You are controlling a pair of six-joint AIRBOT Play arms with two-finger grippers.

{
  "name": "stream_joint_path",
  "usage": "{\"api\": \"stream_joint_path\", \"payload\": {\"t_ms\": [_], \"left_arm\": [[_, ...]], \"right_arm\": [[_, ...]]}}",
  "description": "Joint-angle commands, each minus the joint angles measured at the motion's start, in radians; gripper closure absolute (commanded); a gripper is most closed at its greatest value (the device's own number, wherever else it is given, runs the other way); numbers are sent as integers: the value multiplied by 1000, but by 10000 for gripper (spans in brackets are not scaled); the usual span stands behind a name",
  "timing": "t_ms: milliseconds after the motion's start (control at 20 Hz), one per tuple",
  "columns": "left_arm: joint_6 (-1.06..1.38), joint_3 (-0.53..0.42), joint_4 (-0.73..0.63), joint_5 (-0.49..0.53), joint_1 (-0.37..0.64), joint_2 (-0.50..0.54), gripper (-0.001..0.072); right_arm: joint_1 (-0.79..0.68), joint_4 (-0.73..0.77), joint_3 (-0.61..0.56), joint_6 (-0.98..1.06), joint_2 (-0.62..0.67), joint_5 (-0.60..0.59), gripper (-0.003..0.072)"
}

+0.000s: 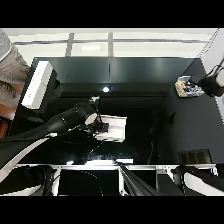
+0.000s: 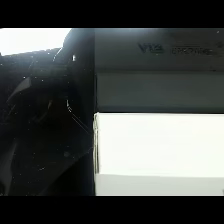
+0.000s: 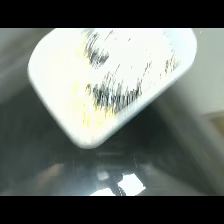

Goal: Fold the box and place the chain.

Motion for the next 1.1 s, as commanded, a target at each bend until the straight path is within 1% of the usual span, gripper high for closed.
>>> {"api": "stream_joint_path", "payload": {"t_ms": [0,100,250,350,450,600,700,750,800,850,900,950,1050], "left_arm": [[0,1,0,0,1,0,684],[0,1,0,0,1,0,683],[0,1,0,-1,1,0,683],[0,1,0,-1,1,0,684],[0,1,0,0,1,0,683],[0,1,0,-1,1,0,683],[0,1,-2,-1,1,0,683],[0,1,-2,0,1,0,684],[0,1,-2,0,1,0,683],[0,1,-2,-1,1,0,683],[0,1,-3,-1,1,0,683],[0,1,-4,-1,1,0,683],[0,1,-4,-1,1,0,683]], "right_arm": [[-214,356,203,-241,-254,-27,-34],[-217,323,342,-258,-381,48,-34],[-219,280,476,-257,-509,78,-34],[-227,278,521,-256,-567,85,-34],[-227,253,543,-254,-610,95,-34],[-227,203,544,-239,-639,84,-34],[-227,206,544,-239,-655,80,-34],[-225,209,544,-240,-660,81,13],[-225,209,544,-240,-661,82,223],[-225,216,553,-240,-660,92,460],[-225,217,566,-240,-657,109,626],[-225,216,583,-245,-652,135,676],[-227,211,606,-256,-622,176,675]]}}
